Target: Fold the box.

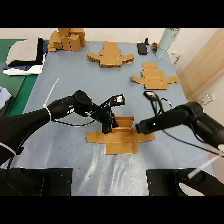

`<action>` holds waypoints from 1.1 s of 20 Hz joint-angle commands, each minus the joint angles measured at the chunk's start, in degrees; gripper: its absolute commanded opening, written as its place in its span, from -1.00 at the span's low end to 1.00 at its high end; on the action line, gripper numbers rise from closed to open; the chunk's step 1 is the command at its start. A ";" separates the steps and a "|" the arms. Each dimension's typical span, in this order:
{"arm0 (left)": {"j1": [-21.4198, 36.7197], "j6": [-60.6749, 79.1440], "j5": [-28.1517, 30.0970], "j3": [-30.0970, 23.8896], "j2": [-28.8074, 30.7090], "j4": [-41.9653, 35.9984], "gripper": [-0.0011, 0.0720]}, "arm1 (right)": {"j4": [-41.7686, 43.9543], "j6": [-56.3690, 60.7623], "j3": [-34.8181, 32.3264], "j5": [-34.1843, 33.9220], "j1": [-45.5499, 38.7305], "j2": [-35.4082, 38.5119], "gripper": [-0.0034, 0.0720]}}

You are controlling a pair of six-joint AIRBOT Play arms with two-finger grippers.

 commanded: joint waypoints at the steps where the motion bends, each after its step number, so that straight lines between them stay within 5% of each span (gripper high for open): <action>1: 0.02 0.02 0.02 0.04 -0.04 0.04 -0.93 | -10.40 11.30 -0.72 -5.64 17.81 5.66 -0.90; 5: 0.00 0.02 0.02 0.07 -0.04 0.04 -0.93 | -23.63 13.90 -6.21 -5.18 40.74 7.19 -0.77; 7: 0.02 0.02 0.04 0.07 -0.04 0.04 -0.93 | -30.82 13.90 -8.94 -4.81 45.62 5.53 0.32; 8: 0.02 0.02 0.02 0.07 -0.04 0.04 -0.93 | -32.81 13.88 -9.62 -4.48 46.21 4.52 0.40; 22: 0.00 0.02 -0.09 0.07 -0.02 0.04 -0.93 | -35.43 9.81 -9.86 6.25 46.18 -6.12 0.40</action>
